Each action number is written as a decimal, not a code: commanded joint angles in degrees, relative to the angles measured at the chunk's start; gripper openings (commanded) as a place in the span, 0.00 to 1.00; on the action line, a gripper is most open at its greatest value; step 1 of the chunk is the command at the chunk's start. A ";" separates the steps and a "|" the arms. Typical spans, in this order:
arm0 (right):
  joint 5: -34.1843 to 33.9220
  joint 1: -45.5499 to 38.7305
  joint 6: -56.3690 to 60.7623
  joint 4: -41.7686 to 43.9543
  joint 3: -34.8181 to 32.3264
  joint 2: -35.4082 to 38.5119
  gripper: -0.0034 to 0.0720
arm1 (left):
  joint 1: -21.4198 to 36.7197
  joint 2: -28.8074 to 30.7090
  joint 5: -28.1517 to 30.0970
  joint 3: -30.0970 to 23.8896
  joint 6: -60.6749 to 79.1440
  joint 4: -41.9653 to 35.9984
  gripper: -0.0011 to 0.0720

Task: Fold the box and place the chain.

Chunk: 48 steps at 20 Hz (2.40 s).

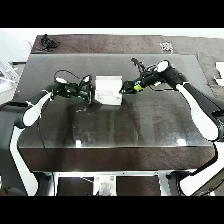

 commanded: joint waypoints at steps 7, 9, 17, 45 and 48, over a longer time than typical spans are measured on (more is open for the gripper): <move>-1.66 1.70 10.47 -6.73 0.94 -0.02 0.48 | -0.07 0.02 -0.44 0.02 0.04 -0.02 0.73; -2.23 2.67 10.80 -7.28 1.01 -0.02 0.48 | -0.07 0.02 -0.42 0.02 0.04 -0.02 0.73; -2.54 7.39 24.04 -20.20 3.32 -0.02 0.48 | -0.07 0.04 -0.44 0.02 0.04 -0.02 0.73; 6.99 14.21 41.53 -42.14 13.73 -6.25 0.47 | -0.07 0.04 -0.50 0.02 -1.16 0.00 0.73; 7.02 14.21 41.51 -42.10 14.97 -7.76 0.47 | -0.07 0.02 -0.46 0.02 -1.16 0.00 0.73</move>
